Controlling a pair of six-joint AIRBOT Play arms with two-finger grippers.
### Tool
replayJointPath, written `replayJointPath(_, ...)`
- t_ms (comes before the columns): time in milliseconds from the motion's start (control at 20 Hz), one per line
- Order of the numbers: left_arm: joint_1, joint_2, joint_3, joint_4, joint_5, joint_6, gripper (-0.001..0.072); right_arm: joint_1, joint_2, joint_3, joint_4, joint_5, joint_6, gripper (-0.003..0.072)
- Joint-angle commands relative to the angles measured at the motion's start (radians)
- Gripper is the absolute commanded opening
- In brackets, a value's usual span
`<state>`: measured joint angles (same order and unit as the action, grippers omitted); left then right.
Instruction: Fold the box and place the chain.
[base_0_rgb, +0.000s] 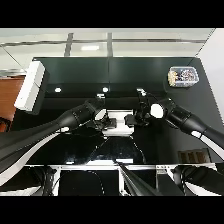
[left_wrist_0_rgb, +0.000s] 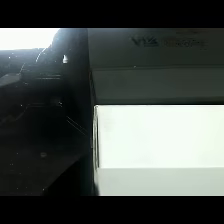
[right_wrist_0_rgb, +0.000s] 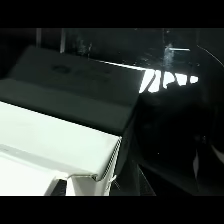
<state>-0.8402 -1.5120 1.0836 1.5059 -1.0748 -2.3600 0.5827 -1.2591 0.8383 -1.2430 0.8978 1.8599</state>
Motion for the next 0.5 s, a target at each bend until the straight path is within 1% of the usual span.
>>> replayJointPath(0,0.000,-0.001,0.001,0.001,0.001,-0.001,0.0031,0.021,-0.026,0.032,-0.027,0.055,0.014,0.0459)
replayJointPath(100,0.000,-0.001,0.001,0.001,0.000,-0.001,0.0032,0.056,-0.045,0.050,-0.062,0.051,0.015,0.0459)
replayJointPath(200,0.000,-0.001,0.001,0.001,0.000,-0.001,0.0032,0.082,-0.072,0.070,-0.119,0.080,0.055,0.0458)
replayJointPath(350,0.000,-0.001,0.001,0.001,0.001,-0.001,0.0032,0.086,-0.088,0.074,-0.137,0.087,0.124,0.0458)
replayJointPath(400,0.000,-0.001,0.001,0.001,0.001,-0.001,0.0031,0.086,-0.088,0.074,-0.150,0.086,0.146,0.0426)
replayJointPath(450,0.000,-0.001,0.001,0.001,0.001,-0.001,0.0032,0.086,-0.088,0.074,-0.164,0.091,0.154,0.0321)
